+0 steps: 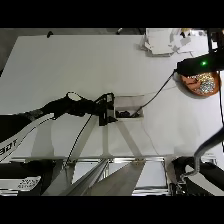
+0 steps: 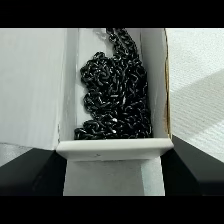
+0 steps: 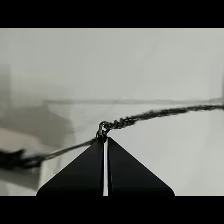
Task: Fold the box and place the chain.
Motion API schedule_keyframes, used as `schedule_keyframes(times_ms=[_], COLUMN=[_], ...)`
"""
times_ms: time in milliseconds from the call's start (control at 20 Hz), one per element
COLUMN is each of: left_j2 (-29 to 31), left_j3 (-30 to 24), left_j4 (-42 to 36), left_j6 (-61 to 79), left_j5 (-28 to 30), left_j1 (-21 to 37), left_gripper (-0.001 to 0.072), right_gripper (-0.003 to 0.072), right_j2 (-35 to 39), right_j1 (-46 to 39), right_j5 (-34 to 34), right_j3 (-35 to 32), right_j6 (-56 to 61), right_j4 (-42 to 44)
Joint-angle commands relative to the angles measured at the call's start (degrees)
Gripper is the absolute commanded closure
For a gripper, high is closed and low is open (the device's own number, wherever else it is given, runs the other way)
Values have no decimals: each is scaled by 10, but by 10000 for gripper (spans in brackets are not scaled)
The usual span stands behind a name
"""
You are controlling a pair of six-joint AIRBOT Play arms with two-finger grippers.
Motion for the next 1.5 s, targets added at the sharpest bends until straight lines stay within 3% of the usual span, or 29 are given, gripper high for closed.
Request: schedule_keyframes(times_ms=[0, 500, 800, 1250, 1450], left_j2=[0, 0, 0, 0, 0], left_j3=[0, 0, 0, 0, 0], left_j4=[0, 0, 0, 0, 0], left_j6=[0, 0, 0, 0, 0], left_j5=[0, 0, 0, 0, 0], left_j1=[0, 0, 0, 0, 0], left_gripper=[558, 559, 558, 558, 558], right_gripper=[675, 675, 675, 675, 675], right_j2=[80, 134, 134, 134, 134], right_j1=[53, 226, 300, 321, 321], right_j5=[26, 14, -76, -180, -193], right_j3=[0, 0, 0, 0, 0], right_j6=[-16, -15, -16, -18, -19], right_j4=[43, 53, 91, 102, 106])
